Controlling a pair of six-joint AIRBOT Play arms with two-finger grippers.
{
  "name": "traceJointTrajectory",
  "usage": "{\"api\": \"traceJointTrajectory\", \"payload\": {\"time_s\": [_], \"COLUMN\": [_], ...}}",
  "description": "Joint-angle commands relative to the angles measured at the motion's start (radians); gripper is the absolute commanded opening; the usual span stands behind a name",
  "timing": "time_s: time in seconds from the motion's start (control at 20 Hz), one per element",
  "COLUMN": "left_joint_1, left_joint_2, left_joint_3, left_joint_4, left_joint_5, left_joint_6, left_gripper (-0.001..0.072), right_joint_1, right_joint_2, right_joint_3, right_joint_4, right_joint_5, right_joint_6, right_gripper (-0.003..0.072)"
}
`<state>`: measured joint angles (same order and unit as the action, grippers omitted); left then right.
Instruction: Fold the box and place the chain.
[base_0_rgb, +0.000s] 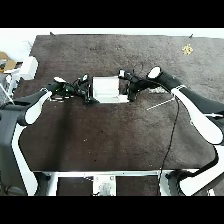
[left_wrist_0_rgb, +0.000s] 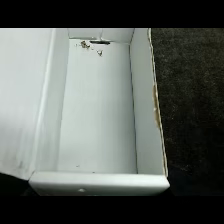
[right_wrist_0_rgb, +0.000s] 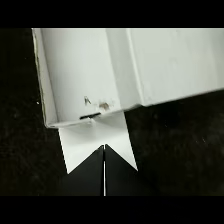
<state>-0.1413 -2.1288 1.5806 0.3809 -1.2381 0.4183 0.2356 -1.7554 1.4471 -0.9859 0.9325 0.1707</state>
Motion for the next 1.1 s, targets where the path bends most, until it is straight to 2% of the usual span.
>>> {"api": "traceJointTrajectory", "payload": {"time_s": [0.0, 0.2, 0.4, 0.7, 0.85, 1.05], "left_joint_1": [0.0, 0.0, 0.0, 0.0, 0.0, 0.0], "left_joint_2": [0.0, 0.0, 0.0, 0.0, 0.0, 0.0], "left_joint_3": [0.0, 0.0, 0.0, 0.0, 0.0, 0.0], "left_joint_4": [0.001, 0.001, 0.001, 0.001, 0.001, 0.0], "left_joint_5": [0.0, 0.0, 0.0, 0.0, 0.0, 0.0], "left_joint_6": [0.002, 0.002, 0.002, 0.002, 0.002, 0.002], "left_gripper": [0.0346, 0.0346, 0.0346, 0.0346, 0.0346, 0.0345], "right_joint_1": [-0.028, -0.121, -0.194, -0.204, -0.203, -0.201], "right_joint_2": [0.082, 0.137, 0.134, 0.118, 0.068, -0.008], "right_joint_3": [0.001, 0.001, -0.023, -0.126, -0.128, -0.128], "right_joint_4": [-0.14, -0.132, -0.101, -0.065, 0.077, 0.192], "right_joint_5": [-0.006, 0.009, 0.077, 0.055, 0.054, 0.072], "right_joint_6": [0.362, 0.806, 0.98, 0.995, 0.89, 0.847], "right_gripper": [0.0006, 0.0007, 0.0007, 0.0007, 0.0007, 0.0007]}}
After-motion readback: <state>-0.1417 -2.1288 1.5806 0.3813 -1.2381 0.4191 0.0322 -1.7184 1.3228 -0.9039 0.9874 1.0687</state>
